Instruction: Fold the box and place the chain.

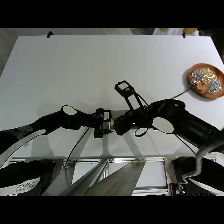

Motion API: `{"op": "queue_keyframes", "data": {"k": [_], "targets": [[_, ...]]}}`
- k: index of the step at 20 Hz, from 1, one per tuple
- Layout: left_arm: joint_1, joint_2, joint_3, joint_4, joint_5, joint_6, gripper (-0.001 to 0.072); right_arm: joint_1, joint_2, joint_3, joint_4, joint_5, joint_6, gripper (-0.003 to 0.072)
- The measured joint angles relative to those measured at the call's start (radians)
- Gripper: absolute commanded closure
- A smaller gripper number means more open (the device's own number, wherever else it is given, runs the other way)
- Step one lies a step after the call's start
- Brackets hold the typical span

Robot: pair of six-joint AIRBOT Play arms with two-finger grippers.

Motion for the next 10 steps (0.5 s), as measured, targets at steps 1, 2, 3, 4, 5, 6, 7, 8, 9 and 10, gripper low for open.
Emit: {"op": "queue_keyframes", "data": {"k": [1,2,3,4,5,6,7,8,9,10], "targets": [[0.000,0.000,0.000,0.000,0.000,0.000,0.0576,-0.012,-0.003,0.012,-0.003,0.018,-0.010,0.0470],[0.000,0.000,0.000,0.000,0.000,0.000,0.0576,-0.033,-0.003,0.032,-0.006,0.046,-0.022,0.0477],[0.000,0.000,0.000,0.000,0.000,0.000,0.0576,-0.061,-0.002,0.058,-0.009,0.077,-0.039,0.0550],[0.000,0.000,0.000,0.000,0.000,0.000,0.0576,-0.092,0.000,0.084,-0.021,0.105,-0.051,0.0626],[0.000,0.000,0.000,0.000,0.000,0.000,0.0576,-0.127,0.003,0.108,-0.035,0.129,-0.068,0.0673],[0.000,0.000,0.000,0.000,0.000,0.000,0.0576,-0.169,0.004,0.127,-0.050,0.150,-0.090,0.0673],[0.000,0.000,0.000,0.000,0.000,0.000,0.0576,-0.216,0.002,0.140,-0.073,0.170,-0.112,0.0674],[0.000,0.000,0.000,0.000,0.000,0.000,0.0576,-0.260,-0.005,0.148,-0.094,0.185,-0.127,0.0674],[0.000,0.000,0.000,0.000,0.000,0.000,0.0576,-0.305,-0.016,0.152,-0.113,0.201,-0.140,0.0674],[0.000,0.000,0.000,0.000,0.000,0.000,0.0576,-0.352,-0.030,0.151,-0.127,0.214,-0.148,0.0674]]}}
